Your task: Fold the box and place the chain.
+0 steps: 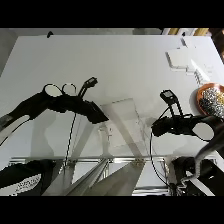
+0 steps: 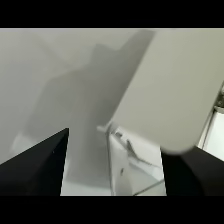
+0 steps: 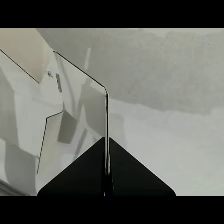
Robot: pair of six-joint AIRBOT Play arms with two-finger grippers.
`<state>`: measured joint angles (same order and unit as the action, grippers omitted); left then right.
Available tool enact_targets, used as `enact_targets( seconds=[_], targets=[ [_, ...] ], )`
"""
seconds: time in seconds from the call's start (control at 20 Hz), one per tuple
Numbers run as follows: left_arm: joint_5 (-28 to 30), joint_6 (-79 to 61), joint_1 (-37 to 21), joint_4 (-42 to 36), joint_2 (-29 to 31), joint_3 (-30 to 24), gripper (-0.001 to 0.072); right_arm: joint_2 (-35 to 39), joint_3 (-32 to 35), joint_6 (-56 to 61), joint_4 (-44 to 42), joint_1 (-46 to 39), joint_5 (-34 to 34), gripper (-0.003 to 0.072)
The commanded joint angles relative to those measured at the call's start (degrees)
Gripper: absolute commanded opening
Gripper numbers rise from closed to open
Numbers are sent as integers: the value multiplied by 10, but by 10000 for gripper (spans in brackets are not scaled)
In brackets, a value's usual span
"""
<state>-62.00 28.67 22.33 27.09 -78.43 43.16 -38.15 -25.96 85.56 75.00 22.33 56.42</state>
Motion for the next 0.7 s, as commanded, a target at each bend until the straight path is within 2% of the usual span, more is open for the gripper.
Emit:
enact_targets(
  seconds=[0.0,0.15,0.25,0.35,0.4,0.45,0.5,0.65],
  targets=[
    [-3,-125,35,-104,-50,0,594,0,0,1,0,1,-1,16],
    [33,-161,57,-145,-63,0,586,0,0,1,0,1,-1,16],
    [35,-169,61,-148,-69,0,423,0,0,1,0,1,-1,16],
    [35,-169,61,-143,-69,0,325,0,0,1,0,1,-1,16],
    [36,-170,60,-141,-69,0,238,0,0,1,0,1,0,16],
    [39,-172,60,-133,-69,0,107,0,0,1,0,1,0,17],
    [46,-174,60,-123,-69,0,8,0,0,1,0,1,2,16],
    [52,-215,58,-109,-66,0,5,1,-2,1,-12,1,3,21]
  ],
)
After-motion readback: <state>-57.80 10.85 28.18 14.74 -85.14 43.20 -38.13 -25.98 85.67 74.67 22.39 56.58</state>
